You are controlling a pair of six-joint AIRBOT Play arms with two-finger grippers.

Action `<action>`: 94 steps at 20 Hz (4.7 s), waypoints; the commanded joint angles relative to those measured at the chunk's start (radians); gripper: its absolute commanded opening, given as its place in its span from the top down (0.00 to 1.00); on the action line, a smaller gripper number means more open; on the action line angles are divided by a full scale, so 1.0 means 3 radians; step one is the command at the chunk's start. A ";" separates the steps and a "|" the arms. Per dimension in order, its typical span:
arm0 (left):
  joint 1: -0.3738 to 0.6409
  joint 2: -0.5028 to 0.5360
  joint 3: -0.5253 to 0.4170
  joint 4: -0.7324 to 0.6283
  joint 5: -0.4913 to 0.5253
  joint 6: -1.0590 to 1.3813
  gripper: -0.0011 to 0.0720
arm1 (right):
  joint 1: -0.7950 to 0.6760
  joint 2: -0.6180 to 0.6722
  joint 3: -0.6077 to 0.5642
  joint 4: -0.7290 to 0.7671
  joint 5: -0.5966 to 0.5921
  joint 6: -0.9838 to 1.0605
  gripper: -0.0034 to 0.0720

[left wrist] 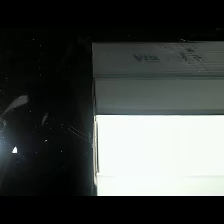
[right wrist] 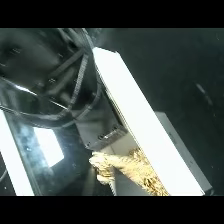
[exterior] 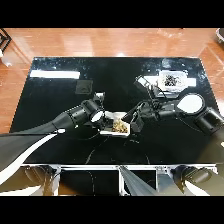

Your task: Fold the box and place the chain.

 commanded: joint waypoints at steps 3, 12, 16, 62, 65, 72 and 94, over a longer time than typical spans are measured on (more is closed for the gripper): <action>0.0003 0.0000 0.0001 0.0000 0.0000 0.0000 0.95 | -0.0081 -0.0011 0.0032 -0.0163 0.0095 0.0256 0.22; 0.0004 0.0004 0.0009 -0.0022 0.0014 0.0000 0.95 | -0.1015 0.0318 0.0273 -0.0181 0.1280 0.0629 0.22; 0.0003 0.0004 0.0009 -0.0114 0.0055 -0.0001 0.95 | -0.1082 0.0327 0.0272 -0.0248 0.1521 0.0743 0.22; 0.1867 0.2098 -0.1095 -0.1469 0.0078 0.2558 0.12 | 0.0243 -0.0905 0.1301 -0.1410 0.0336 0.1472 0.01; 0.1867 0.2014 -0.1095 -0.1490 0.0079 0.2558 0.12 | 0.0243 -0.0942 0.1301 -0.1415 0.0324 0.1408 0.01; 0.1867 0.1977 -0.1095 -0.1517 0.0061 0.2557 0.12 | 0.0254 -0.1067 0.1301 -0.1334 0.0525 0.1155 0.01; 0.1905 0.1980 -0.1095 -0.1489 0.0067 0.2556 0.12 | 0.0847 -0.1048 0.1311 -0.2032 0.0828 0.0649 0.02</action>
